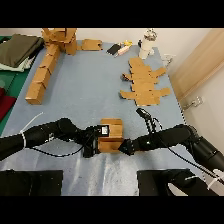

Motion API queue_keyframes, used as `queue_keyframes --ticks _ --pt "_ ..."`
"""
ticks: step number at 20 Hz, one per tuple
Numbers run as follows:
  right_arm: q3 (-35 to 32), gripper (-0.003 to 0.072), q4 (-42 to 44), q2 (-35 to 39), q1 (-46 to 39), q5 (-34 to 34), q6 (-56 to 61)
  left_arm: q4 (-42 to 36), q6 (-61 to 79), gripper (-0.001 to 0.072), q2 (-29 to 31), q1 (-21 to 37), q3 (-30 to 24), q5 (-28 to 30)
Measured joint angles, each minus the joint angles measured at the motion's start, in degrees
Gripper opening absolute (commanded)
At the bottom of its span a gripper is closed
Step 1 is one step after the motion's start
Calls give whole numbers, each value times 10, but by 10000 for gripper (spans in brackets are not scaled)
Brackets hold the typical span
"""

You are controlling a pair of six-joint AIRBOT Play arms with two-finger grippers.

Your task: Fold the box.

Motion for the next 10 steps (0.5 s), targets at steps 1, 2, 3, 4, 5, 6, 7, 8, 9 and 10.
queue_keyframes --ticks 1,2,3,4,5,6,7,8,9,10 --pt "0 531 0 0 0 1 9 0 -1 585 -1 0 0 0" --pt "0 373 0 0 0 3 16 0 -2 585 -1 0 0 0" --pt "0 272 2 0 0 8 22 -1 -3 585 -1 0 0 -1" --pt "0 88 3 0 0 14 25 -1 -4 585 -1 0 0 -1" --pt "0 4 5 0 0 22 28 -1 -5 585 -2 0 0 -1" --pt "0 4 8 0 0 32 32 -1 -5 585 -2 0 0 -1" --pt "0 4 11 0 0 43 33 -1 -5 584 -2 0 0 -1" --pt "2 4 14 -1 0 56 33 -1 -5 582 -2 0 0 -1" --pt "5 4 16 -2 0 67 35 -1 -6 468 -2 0 0 -1" --pt "9 4 18 -5 0 75 35 -1 -6 400 -2 0 0 -1"
